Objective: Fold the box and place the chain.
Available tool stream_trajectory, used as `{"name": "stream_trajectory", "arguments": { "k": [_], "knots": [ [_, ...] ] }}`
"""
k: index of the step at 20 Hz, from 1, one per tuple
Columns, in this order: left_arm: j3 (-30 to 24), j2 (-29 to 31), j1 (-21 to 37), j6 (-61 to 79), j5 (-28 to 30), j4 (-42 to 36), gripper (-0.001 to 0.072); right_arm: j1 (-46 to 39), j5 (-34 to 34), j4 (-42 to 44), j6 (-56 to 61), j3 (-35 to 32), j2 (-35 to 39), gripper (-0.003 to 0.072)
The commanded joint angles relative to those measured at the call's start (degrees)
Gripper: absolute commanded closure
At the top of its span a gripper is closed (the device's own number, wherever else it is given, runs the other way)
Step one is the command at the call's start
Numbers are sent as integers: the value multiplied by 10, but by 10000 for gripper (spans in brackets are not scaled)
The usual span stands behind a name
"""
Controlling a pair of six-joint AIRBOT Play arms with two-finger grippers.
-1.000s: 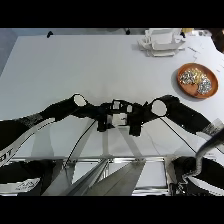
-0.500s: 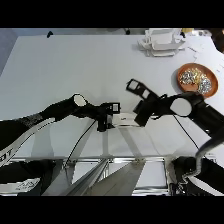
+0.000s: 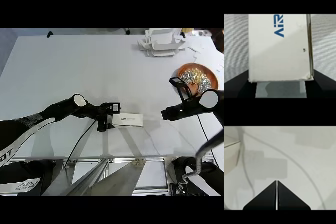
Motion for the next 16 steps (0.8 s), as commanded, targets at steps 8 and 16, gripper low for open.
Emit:
{"name": "stream_trajectory", "arguments": {
  "k": [8,16],
  "knots": [
    [0,0,1,0,0,0,456,-19,-14,-6,30,-22,1,668],
    [1,1,1,0,-1,-5,456,-19,-14,-6,30,-22,1,668]
  ]
}}
